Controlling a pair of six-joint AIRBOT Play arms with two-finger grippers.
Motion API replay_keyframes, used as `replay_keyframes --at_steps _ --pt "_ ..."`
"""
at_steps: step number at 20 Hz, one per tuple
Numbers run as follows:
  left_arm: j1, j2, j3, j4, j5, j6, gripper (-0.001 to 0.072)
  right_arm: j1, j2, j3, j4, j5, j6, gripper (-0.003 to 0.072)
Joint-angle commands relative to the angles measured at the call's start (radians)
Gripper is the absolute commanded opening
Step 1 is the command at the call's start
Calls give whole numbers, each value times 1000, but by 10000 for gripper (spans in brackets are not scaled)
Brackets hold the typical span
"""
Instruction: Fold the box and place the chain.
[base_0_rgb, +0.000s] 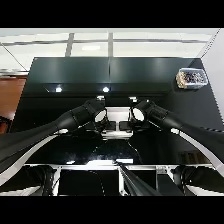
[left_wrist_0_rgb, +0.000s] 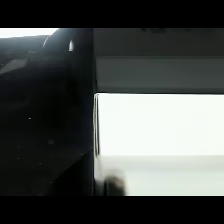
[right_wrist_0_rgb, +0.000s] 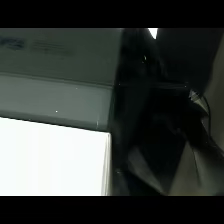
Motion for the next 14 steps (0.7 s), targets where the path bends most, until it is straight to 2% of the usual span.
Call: replay_keyframes --at_steps 1,6,10,12,14 --pt "0 0 1 -3 -10 -1 30 -7 21 1 -5 19 3 285" --pt "0 0 1 -3 -10 -1 30 -14 140 2 -29 40 -21 285" --pt "0 0 1 -3 -10 -1 30 -14 306 3 -115 139 -77 284" --pt "0 0 1 -3 -10 -1 30 -14 427 3 -226 160 -74 284" --pt "0 0 1 -3 -10 -1 30 -14 522 2 -470 181 -35 284"
